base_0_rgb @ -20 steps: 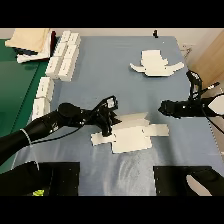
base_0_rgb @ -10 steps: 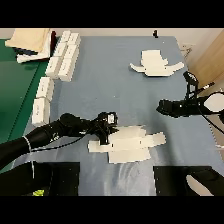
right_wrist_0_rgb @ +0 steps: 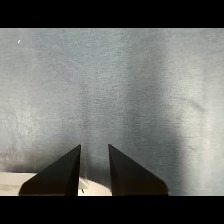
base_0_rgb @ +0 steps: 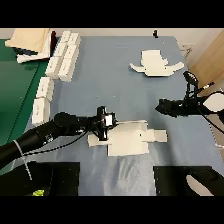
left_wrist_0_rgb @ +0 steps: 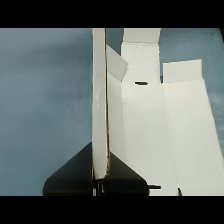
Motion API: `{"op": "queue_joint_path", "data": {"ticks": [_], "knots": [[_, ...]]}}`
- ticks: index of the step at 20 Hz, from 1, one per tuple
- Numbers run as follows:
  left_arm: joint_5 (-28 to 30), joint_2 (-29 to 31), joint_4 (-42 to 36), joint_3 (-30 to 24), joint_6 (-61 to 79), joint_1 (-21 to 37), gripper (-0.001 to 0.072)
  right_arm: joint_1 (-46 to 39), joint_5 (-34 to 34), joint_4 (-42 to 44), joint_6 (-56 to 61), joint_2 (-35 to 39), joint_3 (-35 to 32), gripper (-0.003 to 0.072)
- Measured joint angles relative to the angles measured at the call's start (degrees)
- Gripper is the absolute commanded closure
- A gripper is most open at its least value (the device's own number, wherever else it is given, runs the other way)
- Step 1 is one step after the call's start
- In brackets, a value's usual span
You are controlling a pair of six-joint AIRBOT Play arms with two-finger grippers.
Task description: Fold the box.
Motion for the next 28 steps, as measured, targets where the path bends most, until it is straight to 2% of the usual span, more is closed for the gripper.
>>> {"op": "queue_joint_path", "data": {"ticks": [5, 13, 19, 23, 28], "knots": [[1.6, 1.7, -1.8, -1.0, 3.9, -0.3, 0.0698, 0.0, -0.1, 0.5, 0.0, 0.0, 0.0, 0.0419], [1.1, -5.5, -7.4, -2.6, 8.7, -0.5, 0.0697, 0.0, -0.3, 1.2, 0.0, 0.0, 0.0, 0.0419], [0.0, -7.5, -9.9, -2.7, 10.9, -0.5, 0.0697, 0.0, -0.3, 1.2, 0.0, 0.0, 0.0, 0.0419], [-1.0, -4.9, -10.3, -2.5, 14.3, -0.5, 0.0697, 0.0, -0.3, 1.2, 0.0, 0.0, 0.0, 0.0419], [0.9, -0.2, -11.7, -1.5, 20.2, -0.5, 0.0697, 0.0, -1.2, 1.4, 0.0, 0.0, 0.0, 0.0419]]}}
